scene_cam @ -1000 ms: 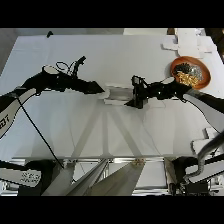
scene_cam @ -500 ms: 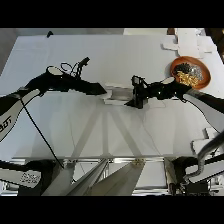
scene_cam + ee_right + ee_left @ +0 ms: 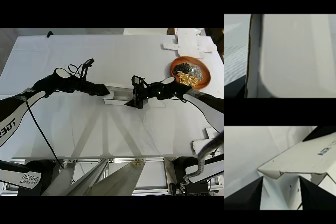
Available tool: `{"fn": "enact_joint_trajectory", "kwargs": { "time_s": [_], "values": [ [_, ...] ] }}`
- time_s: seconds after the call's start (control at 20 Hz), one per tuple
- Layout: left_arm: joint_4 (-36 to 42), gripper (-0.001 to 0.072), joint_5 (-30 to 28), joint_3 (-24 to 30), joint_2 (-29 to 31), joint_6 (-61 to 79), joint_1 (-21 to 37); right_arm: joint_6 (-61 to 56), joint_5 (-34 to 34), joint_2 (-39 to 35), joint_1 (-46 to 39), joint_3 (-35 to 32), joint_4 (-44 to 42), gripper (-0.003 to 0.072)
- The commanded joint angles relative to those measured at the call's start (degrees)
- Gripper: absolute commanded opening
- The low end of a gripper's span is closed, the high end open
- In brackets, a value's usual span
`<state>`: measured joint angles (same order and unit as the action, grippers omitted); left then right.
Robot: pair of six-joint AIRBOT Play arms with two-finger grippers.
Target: Fold the box and place the chain.
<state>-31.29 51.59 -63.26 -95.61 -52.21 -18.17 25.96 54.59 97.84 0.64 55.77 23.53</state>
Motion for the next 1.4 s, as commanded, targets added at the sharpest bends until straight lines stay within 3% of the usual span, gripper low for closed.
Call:
{"fn": "enact_joint_trajectory", "kwargs": {
  "time_s": [0.0, 0.6, 1.0, 1.35],
  "values": [
    [-2.8, 0.0486, -1.5, -0.1, 0.1, -4.2, -0.7, 0.0, 0.0, 0.0, 0.0, 0.1, 0.0, 0.0566],
    [-12.9, 0.0486, -4.4, -0.3, 0.5, -17.2, -4.4, 0.0, 0.0, 0.0, 0.0, 0.1, 0.0, 0.0566],
    [-36.3, 0.0485, 2.0, -9.8, 0.4, -34.6, -8.6, 0.0, 0.0, 0.0, 0.0, 0.1, 0.0, 0.0566],
    [-50.2, 0.0453, 4.9, -11.0, 0.3, -49.0, -13.2, 0.0, 0.0, 0.0, 0.0, 0.1, 0.0, 0.0566]
  ]
}}
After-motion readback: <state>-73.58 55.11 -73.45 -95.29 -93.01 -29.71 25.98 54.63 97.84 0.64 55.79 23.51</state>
